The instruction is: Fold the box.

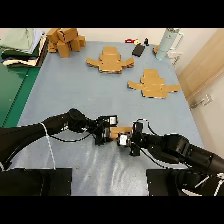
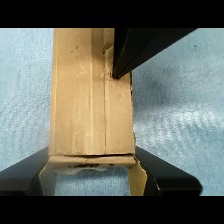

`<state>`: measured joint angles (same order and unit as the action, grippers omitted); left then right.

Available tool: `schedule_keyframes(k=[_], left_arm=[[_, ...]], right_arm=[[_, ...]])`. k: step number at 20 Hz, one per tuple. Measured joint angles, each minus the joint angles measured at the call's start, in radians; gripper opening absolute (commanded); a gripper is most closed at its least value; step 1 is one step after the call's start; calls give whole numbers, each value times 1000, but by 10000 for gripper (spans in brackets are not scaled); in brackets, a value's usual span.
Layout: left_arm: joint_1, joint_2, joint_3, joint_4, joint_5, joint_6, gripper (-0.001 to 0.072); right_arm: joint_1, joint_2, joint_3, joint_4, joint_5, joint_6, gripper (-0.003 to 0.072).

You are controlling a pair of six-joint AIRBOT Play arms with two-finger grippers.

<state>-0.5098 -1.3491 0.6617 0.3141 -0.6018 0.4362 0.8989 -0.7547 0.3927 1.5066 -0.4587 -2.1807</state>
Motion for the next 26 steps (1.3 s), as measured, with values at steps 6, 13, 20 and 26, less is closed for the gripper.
schedule_keyframes(k=[6,13,20,26], left_arm=[[0,0,0,0,0,0,543],[0,0,0,0,0,0,543],[0,0,0,0,0,0,543],[0,0,0,0,0,0,543]], right_arm=[[0,-7,0,10,-5,0,6],[-1,72,6,0,-17,19,6],[-76,184,56,-285,-198,546,6],[-277,84,150,-274,-473,891,5]])
